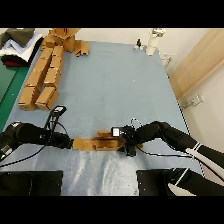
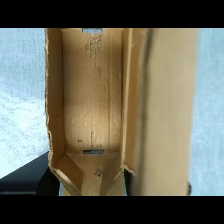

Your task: Fold the box.

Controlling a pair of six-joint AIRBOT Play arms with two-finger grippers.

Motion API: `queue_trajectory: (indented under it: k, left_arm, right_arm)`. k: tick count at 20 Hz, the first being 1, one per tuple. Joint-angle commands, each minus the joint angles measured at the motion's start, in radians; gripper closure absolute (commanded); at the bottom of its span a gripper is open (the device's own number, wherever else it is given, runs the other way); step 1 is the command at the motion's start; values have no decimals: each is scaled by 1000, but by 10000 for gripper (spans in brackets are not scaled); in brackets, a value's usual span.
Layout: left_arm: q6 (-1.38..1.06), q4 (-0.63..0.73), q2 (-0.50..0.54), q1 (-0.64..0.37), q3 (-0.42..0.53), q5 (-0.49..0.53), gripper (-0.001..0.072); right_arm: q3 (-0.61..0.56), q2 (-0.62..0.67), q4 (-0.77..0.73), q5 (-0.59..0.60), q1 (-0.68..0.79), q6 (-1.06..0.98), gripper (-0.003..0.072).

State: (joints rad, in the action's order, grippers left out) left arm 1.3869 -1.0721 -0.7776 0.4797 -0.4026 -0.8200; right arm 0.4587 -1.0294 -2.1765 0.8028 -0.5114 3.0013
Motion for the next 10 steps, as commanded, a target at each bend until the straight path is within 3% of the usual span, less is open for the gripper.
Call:
queue_trajectory:
  k: [1, 4, 6, 10]
  left_arm:
    - [-153, 192, -85, -11, -24, 24, 700]
    - [-311, 77, -31, -13, -110, 32, 700]
    - [-634, 101, -1, -12, -153, -22, 699]
    - [-894, 219, -2, 7, -174, -64, 698]
  right_arm:
    - [1, 0, 0, 0, 0, 0, 268]
    - [1, 0, 0, 0, 0, 0, 268]
    - [1, 0, 0, 0, 0, 0, 269]
    - [1, 0, 0, 0, 0, 0, 269]
